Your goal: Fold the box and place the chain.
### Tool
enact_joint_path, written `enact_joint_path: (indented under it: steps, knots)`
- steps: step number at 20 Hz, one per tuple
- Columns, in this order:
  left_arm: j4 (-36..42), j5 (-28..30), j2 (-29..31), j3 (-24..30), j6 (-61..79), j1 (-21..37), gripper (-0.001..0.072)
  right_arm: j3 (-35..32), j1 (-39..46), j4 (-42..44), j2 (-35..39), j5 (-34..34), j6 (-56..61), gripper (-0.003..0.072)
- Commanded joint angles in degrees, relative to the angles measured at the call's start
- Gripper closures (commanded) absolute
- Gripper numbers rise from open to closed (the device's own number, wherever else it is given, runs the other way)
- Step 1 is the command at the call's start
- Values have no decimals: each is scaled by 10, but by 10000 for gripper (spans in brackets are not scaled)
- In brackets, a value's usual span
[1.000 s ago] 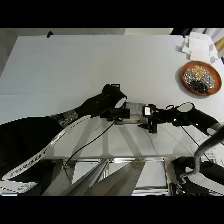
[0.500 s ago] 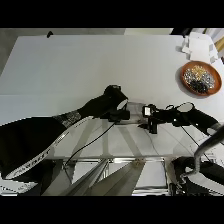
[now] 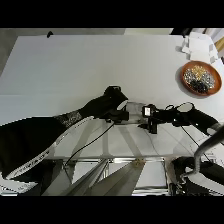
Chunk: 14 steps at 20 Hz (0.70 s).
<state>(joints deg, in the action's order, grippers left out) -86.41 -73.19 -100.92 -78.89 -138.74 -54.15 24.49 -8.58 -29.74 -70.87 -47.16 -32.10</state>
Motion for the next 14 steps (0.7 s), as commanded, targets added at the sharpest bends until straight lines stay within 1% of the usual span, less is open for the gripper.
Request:
enact_joint_path:
  steps: [1, 7, 9, 12, 14]
  knots:
    - [15, -8, 2, -1, -2, 3, 485, 0, 0, 0, 0, 0, 1, 276]
    - [20, -12, 25, -1, -1, 17, 484, 0, 0, 0, 0, 0, 1, 276]
    - [37, -12, 34, -1, 4, 21, 485, 0, 0, 0, 0, 0, 1, 276]
    - [50, -15, 52, -1, 60, 29, 485, 0, 0, 0, 0, 0, 1, 276]
    - [59, -35, 62, -1, 99, 34, 486, 0, 0, 0, 0, 0, 1, 276]
